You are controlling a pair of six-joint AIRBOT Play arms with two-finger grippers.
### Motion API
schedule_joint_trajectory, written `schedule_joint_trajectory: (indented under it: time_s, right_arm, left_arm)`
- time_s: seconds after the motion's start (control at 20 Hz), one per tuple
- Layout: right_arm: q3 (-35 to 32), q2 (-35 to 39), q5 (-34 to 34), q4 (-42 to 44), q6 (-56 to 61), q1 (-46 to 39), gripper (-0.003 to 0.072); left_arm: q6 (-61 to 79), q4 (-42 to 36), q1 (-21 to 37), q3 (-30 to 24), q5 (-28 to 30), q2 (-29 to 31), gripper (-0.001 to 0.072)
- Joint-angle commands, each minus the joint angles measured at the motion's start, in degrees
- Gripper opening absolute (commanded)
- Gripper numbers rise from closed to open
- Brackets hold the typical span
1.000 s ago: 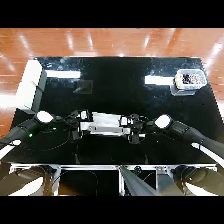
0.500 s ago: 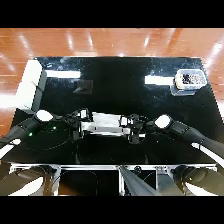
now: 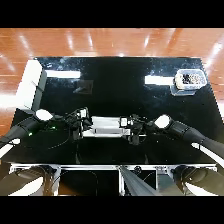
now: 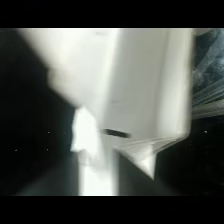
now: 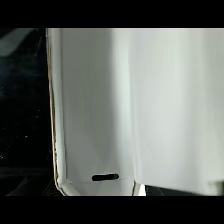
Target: Fold the box and place the chain.
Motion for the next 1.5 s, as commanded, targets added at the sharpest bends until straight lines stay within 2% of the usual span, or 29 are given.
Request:
schedule_joint_trajectory:
  time_s: [0.0,0.1,0.15,0.2,0.3,0.45,0.55,0.75,0.9,1.0,1.45]
  right_arm:
    - [0.00,-0.04,-0.31,0.26,0.09,0.04,0.0578]
    - [0.00,-0.04,-0.33,0.28,0.09,0.04,0.0578]
    - [0.00,-0.04,-0.31,0.26,0.09,0.04,0.0578]
    - [0.00,-0.04,-0.31,0.28,0.09,0.04,0.0578]
    - [0.00,-0.04,-0.31,0.26,0.09,0.04,0.0578]
    - [0.00,-0.04,-0.31,0.26,0.09,0.04,0.0579]
    - [0.00,-0.04,-0.33,0.28,0.09,0.04,0.0578]
    - [0.00,-0.04,-0.31,0.26,0.09,0.04,0.0578]
    - [0.00,-0.04,-0.31,0.26,0.09,0.04,0.0578]
    - [0.00,-0.04,-0.31,0.26,0.09,0.04,0.0578]
    - [0.00,-0.04,-0.33,0.28,0.09,0.04,0.0579]
  left_arm:
    - [-0.02,0.00,-0.07,0.02,-0.96,-0.09,0.0208]
    - [-0.02,0.11,-0.72,0.04,-1.16,-0.35,0.0214]
    - [-0.04,0.76,-1.20,0.04,-1.18,-0.42,0.0291]
    - [-0.11,1.97,-1.49,0.04,-0.85,-0.39,0.0441]
    - [-3.80,4.33,-1.09,0.07,1.25,-0.22,0.0505]
    - [-8.55,11.08,0.50,0.46,0.72,1.16,0.0512]
    - [-10.40,12.61,1.16,0.46,-0.35,2.54,0.0512]
    - [-10.38,10.49,-0.37,0.15,-0.35,2.78,0.0514]
    - [-10.38,7.61,-2.10,-0.44,1.27,2.78,0.0618]
    - [-10.36,6.75,-3.23,-1.20,2.67,2.78,0.0618]
    - [-10.36,6.78,-4.96,-1.51,2.36,2.78,0.0611]
